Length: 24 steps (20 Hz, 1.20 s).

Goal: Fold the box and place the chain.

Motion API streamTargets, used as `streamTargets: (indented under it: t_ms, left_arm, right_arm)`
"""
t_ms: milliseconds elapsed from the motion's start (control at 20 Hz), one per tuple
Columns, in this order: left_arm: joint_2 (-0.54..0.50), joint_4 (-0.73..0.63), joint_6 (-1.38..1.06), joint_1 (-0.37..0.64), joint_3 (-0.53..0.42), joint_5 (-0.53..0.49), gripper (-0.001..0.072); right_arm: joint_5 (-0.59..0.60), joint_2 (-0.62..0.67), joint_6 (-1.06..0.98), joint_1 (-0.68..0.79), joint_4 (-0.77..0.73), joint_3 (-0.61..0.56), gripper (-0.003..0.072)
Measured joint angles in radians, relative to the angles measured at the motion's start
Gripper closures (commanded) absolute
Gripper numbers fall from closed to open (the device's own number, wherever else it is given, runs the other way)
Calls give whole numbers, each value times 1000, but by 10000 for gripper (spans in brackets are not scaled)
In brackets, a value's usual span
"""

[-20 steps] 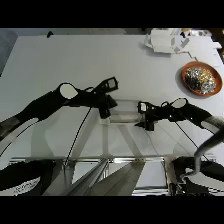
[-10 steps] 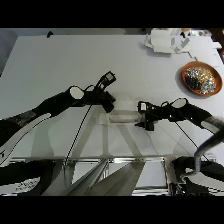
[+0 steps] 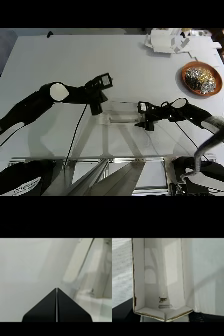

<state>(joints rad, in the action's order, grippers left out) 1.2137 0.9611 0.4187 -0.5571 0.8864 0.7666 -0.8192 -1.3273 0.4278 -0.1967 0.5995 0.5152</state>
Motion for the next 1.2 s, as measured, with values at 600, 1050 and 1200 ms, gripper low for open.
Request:
streamTargets:
  t_ms: [600, 1050, 1200]
  left_arm:
    - [211, 102, -287, 10, 0, 204, 463]
    - [246, 3, -529, 50, 0, 169, 420]
    - [248, -51, -606, 51, 0, 165, 421]
  right_arm:
    - [0, 0, 0, 0, 0, 0, 409]
    - [0, 0, 0, 0, 0, 0, 409]
    - [0, 0, 0, 0, 0, 0, 409]
